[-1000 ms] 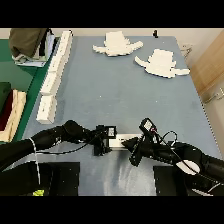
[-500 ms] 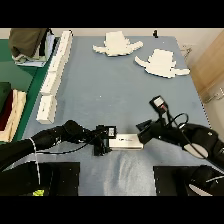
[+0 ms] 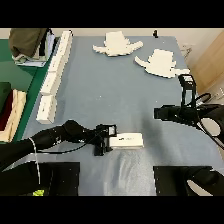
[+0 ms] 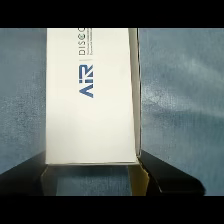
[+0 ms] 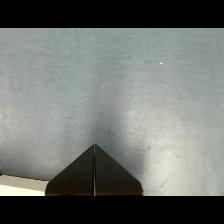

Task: Fold the box.

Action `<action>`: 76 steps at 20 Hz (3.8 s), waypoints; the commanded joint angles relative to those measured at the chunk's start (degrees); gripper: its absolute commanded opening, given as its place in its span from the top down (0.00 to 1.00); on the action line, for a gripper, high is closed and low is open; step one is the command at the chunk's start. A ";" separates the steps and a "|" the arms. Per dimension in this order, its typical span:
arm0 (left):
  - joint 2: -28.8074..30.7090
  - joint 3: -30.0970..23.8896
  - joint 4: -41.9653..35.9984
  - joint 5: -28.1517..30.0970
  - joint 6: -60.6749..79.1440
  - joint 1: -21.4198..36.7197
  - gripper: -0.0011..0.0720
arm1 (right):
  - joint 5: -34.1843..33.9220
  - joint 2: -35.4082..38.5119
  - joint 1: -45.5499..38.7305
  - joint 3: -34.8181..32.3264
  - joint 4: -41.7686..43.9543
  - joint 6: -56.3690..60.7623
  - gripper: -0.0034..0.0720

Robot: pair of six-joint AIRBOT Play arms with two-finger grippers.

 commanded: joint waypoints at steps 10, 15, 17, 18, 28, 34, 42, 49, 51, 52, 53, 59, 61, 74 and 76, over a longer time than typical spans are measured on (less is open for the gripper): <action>1.77 10.86 25.90 3.10 -44.76 17.11 0.25 | -2.95 -5.62 -1.03 0.57 -1.62 4.70 0.95; -6.75 26.10 39.98 1.29 -62.10 34.77 0.25 | -5.51 -5.64 -1.03 0.57 -1.99 4.70 0.95; -13.51 34.14 41.09 -2.45 -65.53 39.32 0.25 | -6.08 -5.68 -1.03 0.57 -2.19 4.70 0.95; -17.14 38.18 41.13 -3.15 -66.69 40.98 0.25 | -6.23 -5.79 -1.03 0.57 -2.25 4.70 0.95; -43.36 65.94 42.38 -3.56 -78.14 45.11 0.25 | -6.71 -8.68 -1.03 0.63 -2.29 4.68 0.95; -48.22 72.39 43.43 -2.80 -78.60 45.13 0.25 | -6.67 -9.31 -1.03 0.63 -2.21 4.70 0.95; -48.70 73.75 47.28 -1.53 -78.29 46.60 0.25 | -6.67 -9.31 -1.03 0.63 -2.21 4.68 0.95; -48.81 73.75 46.60 -1.51 -78.36 46.71 0.25 | -6.67 -9.31 -1.01 0.63 -1.99 4.70 0.95; -48.81 73.75 46.56 -1.68 -78.36 46.66 0.25 | -6.67 -9.31 -1.01 0.63 -1.99 4.68 0.95; -48.81 73.75 46.58 -1.68 -78.36 46.66 0.25 | -6.67 -9.31 -1.01 0.63 -1.99 4.68 0.95; -48.81 73.75 46.56 -1.68 -78.36 46.66 0.25 | -6.67 -9.31 -1.01 0.63 -1.99 4.68 0.95; -48.81 73.75 46.60 -2.58 -79.60 46.60 0.02 | -6.64 -9.31 -1.01 0.63 -1.99 4.68 0.95; -48.81 73.75 46.60 -3.08 -79.60 46.69 0.02 | -6.64 -9.31 -1.01 0.63 -1.99 4.70 0.95; -39.21 80.72 46.34 -42.69 -79.62 50.97 0.03 | -6.69 -10.49 -1.01 1.20 -1.49 4.61 0.95; -37.51 82.40 44.39 -46.12 -79.65 50.69 0.64 | -6.71 -12.22 -1.01 2.89 -0.33 1.95 0.95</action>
